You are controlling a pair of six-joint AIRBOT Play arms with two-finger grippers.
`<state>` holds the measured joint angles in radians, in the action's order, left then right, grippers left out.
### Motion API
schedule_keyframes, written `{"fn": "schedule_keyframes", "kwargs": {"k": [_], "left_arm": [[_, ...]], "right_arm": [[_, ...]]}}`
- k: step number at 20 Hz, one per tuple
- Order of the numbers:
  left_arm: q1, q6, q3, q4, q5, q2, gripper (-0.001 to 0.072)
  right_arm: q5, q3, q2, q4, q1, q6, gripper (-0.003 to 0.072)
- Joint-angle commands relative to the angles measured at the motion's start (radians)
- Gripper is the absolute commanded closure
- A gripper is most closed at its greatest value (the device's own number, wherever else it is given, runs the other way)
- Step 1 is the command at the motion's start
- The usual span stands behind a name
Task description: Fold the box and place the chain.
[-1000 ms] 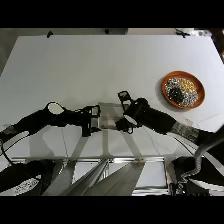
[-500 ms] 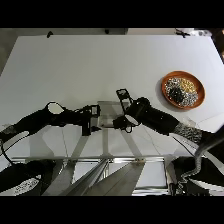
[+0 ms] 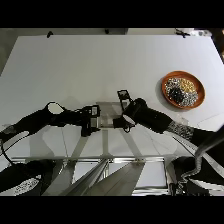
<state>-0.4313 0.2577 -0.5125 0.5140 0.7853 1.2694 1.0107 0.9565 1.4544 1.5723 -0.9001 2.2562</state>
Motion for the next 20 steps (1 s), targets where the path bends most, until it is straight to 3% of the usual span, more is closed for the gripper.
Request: {"fn": "schedule_keyframes", "kwargs": {"k": [1,3,4,5,6,11,17,20], "left_arm": [[0.000,0.004,-0.001,-0.005,-0.003,-0.001,0.0622],[0.000,0.004,-0.001,-0.005,-0.003,-0.001,0.0622],[0.000,0.004,-0.001,-0.005,-0.003,-0.001,0.0622],[0.000,0.004,-0.001,-0.005,-0.003,-0.001,0.0622],[0.000,0.004,-0.001,-0.005,-0.003,-0.001,0.0622],[0.000,0.004,-0.001,-0.005,-0.003,-0.001,0.0622],[0.000,0.004,-0.001,-0.005,-0.003,-0.001,0.0622],[0.000,0.004,-0.001,-0.005,-0.003,-0.001,0.0622]], "right_arm": [[0.005,-0.001,0.008,-0.002,-0.003,-0.002,0.0677],[0.013,-0.001,0.004,-0.003,-0.003,-0.006,0.0673],[0.022,-0.001,-0.002,-0.002,-0.003,-0.007,0.0586],[0.027,-0.001,-0.011,-0.001,-0.003,-0.019,0.0376],[0.027,-0.001,-0.024,0.002,-0.003,-0.034,0.0224],[0.032,-0.001,-0.110,0.069,-0.002,-0.040,0.0211],[0.138,-0.001,-0.256,0.176,0.005,-0.093,0.0207],[0.121,-0.001,-0.339,0.186,0.091,-0.128,0.0207]]}}
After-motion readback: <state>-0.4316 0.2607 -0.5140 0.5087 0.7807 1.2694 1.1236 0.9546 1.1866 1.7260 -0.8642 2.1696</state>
